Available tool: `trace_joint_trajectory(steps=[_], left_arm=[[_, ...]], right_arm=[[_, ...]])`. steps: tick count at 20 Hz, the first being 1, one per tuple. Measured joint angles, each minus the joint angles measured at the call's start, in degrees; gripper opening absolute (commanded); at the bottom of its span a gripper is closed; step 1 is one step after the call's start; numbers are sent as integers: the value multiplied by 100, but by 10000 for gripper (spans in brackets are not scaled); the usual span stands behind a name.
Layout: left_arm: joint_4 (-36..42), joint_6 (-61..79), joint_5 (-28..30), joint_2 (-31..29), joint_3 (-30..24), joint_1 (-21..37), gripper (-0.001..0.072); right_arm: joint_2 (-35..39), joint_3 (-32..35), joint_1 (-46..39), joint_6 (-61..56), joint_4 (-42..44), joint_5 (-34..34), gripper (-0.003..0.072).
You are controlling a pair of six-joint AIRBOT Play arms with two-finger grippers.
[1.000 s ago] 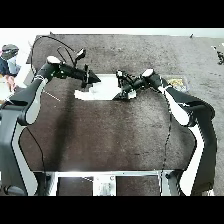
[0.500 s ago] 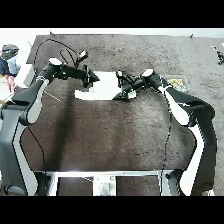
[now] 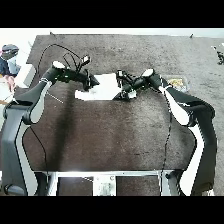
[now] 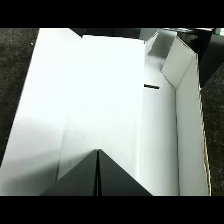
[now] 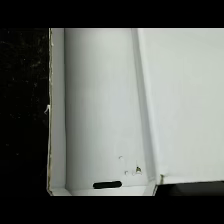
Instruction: Fold the box and place the chain.
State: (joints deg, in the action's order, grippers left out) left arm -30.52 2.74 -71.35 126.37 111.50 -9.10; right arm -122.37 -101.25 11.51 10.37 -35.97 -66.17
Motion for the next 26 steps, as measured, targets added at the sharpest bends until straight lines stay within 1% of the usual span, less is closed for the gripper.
trace_joint_trajectory(steps=[6,11,14,17,18,19,20,21,26], left_arm=[[7,31,72,-44,7,-28,14],[44,66,37,-385,11,151,14],[15,68,-516,-577,48,345,15],[-323,66,-1250,-658,81,518,15],[-496,63,-1423,-673,79,542,114],[-660,61,-1558,-682,66,544,450],[-824,61,-1635,-691,28,533,660],[-970,61,-1635,-693,-26,525,693],[-1357,151,-1217,-704,-374,372,693]], right_arm=[[0,0,0,11,-2,0,408],[0,0,4,26,-7,0,408],[0,0,4,20,-7,0,408],[0,0,4,17,-4,0,408],[0,0,4,15,-4,0,408],[0,0,4,15,-7,0,408],[0,0,4,15,-4,0,408],[0,0,4,15,-4,0,408],[0,0,4,13,-4,0,408]])
